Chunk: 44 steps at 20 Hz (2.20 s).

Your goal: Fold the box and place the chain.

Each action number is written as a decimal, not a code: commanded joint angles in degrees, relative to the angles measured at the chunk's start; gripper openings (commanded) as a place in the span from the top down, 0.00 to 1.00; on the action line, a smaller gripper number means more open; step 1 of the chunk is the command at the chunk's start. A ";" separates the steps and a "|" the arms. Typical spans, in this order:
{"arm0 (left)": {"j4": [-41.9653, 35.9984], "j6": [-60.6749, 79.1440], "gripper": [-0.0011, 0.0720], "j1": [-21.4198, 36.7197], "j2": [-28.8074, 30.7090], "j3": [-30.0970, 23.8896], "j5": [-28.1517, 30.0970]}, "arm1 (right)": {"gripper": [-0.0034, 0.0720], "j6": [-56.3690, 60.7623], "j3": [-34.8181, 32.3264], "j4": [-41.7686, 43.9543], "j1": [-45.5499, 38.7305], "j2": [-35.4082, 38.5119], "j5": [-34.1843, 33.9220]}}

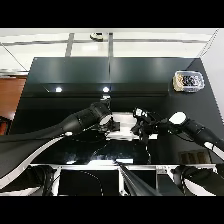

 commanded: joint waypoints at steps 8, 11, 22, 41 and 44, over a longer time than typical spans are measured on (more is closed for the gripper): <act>-0.07 -0.04 0.95 0.04 0.00 0.02 0.28 | 0.94 21.68 1.07 -7.06 -6.12 5.25 4.46; -0.09 -0.04 0.95 0.04 0.00 0.02 0.31 | 0.94 42.99 4.13 -13.70 -17.55 10.69 11.43; -0.07 -0.04 0.95 0.04 0.00 0.02 0.35 | 0.94 84.24 3.04 -27.93 -31.93 2.47 21.79; -0.09 -0.04 0.95 0.04 0.00 0.02 0.31 | 0.16 50.99 6.64 1.86 -17.09 -8.57 26.73; -0.07 -0.04 0.95 0.04 0.00 0.02 0.31 | 0.16 54.16 8.57 0.83 -13.29 -8.57 23.45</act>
